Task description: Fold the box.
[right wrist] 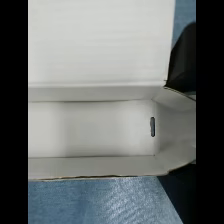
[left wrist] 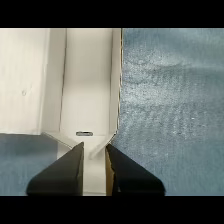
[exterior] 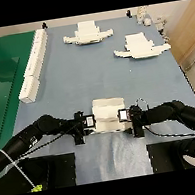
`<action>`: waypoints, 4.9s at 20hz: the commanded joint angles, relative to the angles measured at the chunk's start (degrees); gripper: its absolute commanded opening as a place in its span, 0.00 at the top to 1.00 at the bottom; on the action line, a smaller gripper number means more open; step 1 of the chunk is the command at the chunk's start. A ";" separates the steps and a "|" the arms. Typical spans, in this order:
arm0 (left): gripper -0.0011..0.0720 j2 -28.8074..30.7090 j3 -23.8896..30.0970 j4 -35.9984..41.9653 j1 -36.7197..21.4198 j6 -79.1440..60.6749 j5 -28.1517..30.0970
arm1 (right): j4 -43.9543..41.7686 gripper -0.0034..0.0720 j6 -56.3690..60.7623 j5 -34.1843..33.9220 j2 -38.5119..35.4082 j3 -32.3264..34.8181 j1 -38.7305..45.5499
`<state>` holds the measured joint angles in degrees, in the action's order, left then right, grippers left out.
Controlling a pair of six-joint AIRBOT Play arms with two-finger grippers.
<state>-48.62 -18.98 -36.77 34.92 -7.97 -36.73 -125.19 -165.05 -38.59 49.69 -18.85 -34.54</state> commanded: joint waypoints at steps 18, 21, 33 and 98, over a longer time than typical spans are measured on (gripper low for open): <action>0.84 -1.73 -0.04 6.95 5.49 -1.73 3.17 | -0.15 0.23 0.00 0.00 0.00 0.00 0.02; 0.84 -0.72 -0.04 5.92 5.35 0.13 1.16 | -0.15 0.23 0.00 0.00 0.00 0.00 0.02; 0.84 5.35 0.00 -7.06 -3.85 16.44 -9.77 | -0.15 0.23 0.00 0.00 0.00 0.00 0.02; 0.96 20.65 -5.55 -34.45 -18.45 104.08 -34.21 | -0.13 0.23 0.00 0.00 0.00 0.00 0.02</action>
<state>-29.63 -26.41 -72.62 23.88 85.89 -63.37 -125.34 -165.03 -38.59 49.69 -18.83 -34.54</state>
